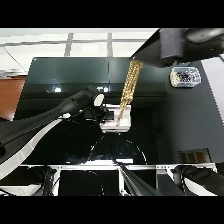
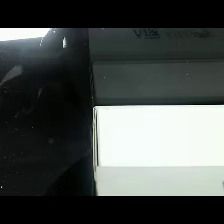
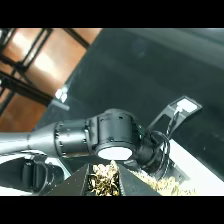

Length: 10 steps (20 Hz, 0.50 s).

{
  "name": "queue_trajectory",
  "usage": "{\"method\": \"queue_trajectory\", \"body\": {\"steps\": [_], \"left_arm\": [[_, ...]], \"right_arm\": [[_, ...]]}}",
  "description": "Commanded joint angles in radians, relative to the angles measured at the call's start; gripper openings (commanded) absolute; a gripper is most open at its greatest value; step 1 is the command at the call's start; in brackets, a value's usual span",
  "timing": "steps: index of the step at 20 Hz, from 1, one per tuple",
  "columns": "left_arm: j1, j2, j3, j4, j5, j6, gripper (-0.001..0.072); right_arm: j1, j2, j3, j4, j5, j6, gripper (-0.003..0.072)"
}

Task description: Fold the box and place the chain.

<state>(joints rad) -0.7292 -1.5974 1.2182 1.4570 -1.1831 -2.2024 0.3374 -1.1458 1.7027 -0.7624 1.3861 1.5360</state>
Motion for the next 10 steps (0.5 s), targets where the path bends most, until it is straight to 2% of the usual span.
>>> {"method": "queue_trajectory", "body": {"steps": [1, 5, 10], "left_arm": [[0.001, 0.000, 0.000, 0.000, 0.001, 0.000, 0.0026], [0.001, 0.000, 0.000, 0.000, 0.000, 0.000, 0.0026], [0.001, 0.000, 0.000, 0.000, 0.000, 0.000, 0.0026]], "right_arm": [[0.026, -0.030, -0.063, -0.037, -0.009, -0.004, 0.0012], [0.028, -0.030, -0.198, -0.127, -0.005, -0.003, 0.0012], [0.037, -0.030, -0.341, -0.130, -0.053, -0.002, 0.0012]]}}
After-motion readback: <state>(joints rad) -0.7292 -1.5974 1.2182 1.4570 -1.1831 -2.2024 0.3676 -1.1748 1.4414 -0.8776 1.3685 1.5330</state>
